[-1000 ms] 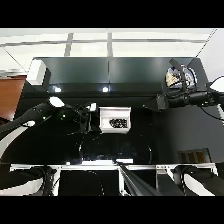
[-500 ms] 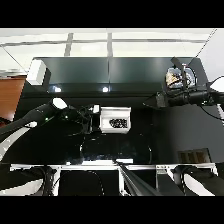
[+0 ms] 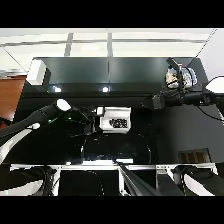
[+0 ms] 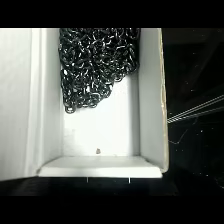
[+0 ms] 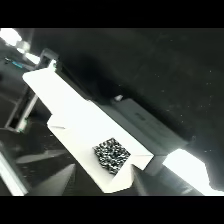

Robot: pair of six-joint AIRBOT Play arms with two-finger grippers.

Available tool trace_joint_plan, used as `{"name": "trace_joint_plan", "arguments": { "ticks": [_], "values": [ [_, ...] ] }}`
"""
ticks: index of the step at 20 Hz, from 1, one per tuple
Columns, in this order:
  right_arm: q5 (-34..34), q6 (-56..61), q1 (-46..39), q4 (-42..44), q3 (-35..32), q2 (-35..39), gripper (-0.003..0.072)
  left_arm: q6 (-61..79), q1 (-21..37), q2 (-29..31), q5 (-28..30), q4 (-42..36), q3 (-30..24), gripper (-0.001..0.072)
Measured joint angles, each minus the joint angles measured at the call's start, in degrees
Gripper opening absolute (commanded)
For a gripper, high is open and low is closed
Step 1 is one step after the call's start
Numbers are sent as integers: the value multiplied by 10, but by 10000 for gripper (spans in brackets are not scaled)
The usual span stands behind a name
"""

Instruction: Fold the box and place the chain.

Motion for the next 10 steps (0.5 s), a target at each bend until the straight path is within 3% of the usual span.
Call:
{"name": "trace_joint_plan", "arguments": {
  "ticks": [2,8,10],
  "values": [
    [-33,11,20,-28,0,-4,720,-1,-2,0,3,0,0,388],
    [-183,30,86,-51,0,-74,717,-1,-4,0,6,0,0,388],
    [-196,5,108,-29,0,-104,717,-1,-4,0,6,1,0,387]
  ]
}}
